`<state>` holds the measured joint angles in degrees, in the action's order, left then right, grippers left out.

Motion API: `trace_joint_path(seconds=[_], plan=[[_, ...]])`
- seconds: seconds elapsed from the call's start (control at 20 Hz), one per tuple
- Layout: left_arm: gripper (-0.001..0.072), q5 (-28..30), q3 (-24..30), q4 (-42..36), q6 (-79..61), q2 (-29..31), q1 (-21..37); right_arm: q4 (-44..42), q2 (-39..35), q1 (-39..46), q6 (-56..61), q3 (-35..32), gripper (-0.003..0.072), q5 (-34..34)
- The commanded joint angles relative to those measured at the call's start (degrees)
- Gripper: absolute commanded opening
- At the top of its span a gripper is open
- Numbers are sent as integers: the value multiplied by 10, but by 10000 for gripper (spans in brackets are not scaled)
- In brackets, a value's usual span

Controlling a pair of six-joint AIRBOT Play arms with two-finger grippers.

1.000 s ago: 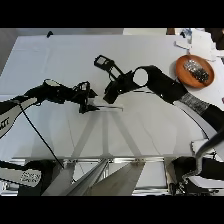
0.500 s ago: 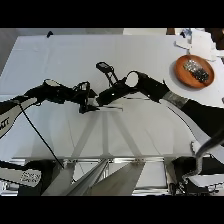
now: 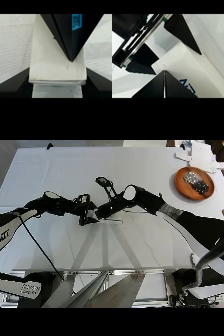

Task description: Fold the box and place the chain.

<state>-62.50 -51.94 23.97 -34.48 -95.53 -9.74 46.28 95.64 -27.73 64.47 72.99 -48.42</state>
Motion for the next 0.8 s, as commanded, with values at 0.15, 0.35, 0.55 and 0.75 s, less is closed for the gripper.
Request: trace_joint_path(seconds=[0.15,0.35,0.55,0.75], plan=[[395,1,0,-1,0,0,0,45,-1,-5,1,0,13,-33],[395,1,0,-1,0,0,0,41,-19,-11,0,0,13,13],[395,1,0,-1,0,0,0,39,-51,-11,-7,0,13,55],[395,1,0,-2,0,0,0,45,-93,-9,-44,0,13,49]])
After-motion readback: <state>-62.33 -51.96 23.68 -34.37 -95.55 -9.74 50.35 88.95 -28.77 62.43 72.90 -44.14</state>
